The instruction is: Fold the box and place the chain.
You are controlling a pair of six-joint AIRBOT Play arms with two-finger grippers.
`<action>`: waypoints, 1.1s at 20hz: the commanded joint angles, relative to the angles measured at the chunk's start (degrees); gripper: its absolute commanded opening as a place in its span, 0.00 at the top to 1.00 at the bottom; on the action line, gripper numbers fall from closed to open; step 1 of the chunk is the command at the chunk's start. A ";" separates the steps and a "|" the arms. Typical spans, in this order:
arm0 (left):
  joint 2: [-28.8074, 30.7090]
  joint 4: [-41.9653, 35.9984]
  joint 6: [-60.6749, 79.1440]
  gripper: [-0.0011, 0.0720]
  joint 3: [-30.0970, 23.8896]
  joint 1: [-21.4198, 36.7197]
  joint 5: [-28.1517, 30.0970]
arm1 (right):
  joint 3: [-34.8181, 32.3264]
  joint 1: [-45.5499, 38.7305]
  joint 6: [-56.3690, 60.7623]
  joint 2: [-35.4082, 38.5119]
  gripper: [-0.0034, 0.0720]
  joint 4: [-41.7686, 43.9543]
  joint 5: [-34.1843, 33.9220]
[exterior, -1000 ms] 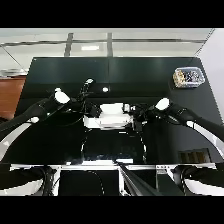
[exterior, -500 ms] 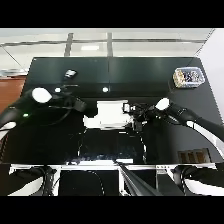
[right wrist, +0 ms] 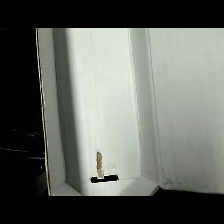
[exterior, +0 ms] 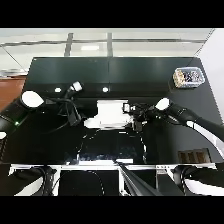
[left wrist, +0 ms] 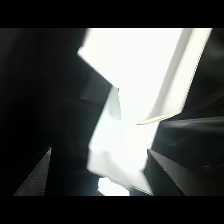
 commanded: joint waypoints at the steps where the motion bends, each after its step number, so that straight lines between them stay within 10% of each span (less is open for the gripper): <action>1: -2.08 4.70 9.42 0.01 -0.13 -4.61 4.57 | 0.00 0.07 0.02 -0.04 0.85 -0.04 0.00; 22: -11.06 -2.19 16.70 0.17 1.22 -6.91 0.20 | 0.00 0.07 0.02 -0.04 0.85 -0.07 0.00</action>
